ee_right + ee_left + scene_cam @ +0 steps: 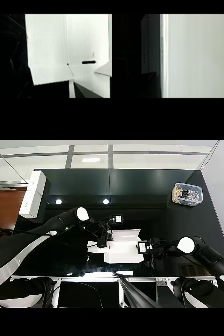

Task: Fold the box and place the chain.

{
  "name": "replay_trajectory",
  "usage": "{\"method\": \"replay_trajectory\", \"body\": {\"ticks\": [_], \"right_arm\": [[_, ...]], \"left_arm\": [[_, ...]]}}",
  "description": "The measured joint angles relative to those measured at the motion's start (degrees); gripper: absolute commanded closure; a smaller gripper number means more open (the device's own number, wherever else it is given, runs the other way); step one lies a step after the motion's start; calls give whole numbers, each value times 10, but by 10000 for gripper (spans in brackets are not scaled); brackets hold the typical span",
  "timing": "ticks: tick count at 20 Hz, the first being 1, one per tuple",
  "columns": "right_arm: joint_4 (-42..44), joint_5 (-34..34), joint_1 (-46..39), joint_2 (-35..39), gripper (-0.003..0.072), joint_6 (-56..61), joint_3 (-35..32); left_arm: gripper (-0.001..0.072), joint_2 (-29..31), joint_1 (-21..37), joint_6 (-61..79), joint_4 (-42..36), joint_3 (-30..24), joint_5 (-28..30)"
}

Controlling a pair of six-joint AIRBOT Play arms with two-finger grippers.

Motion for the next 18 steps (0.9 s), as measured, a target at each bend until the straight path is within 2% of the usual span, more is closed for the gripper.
{"method": "replay_trajectory", "body": {"ticks": [9,18], "right_arm": [[36,-35,6,0,40,-9,0],[38,-76,65,-5,41,-17,-5]], "left_arm": [[681,0,0,0,0,0,0],[681,0,0,0,0,0,0]]}}
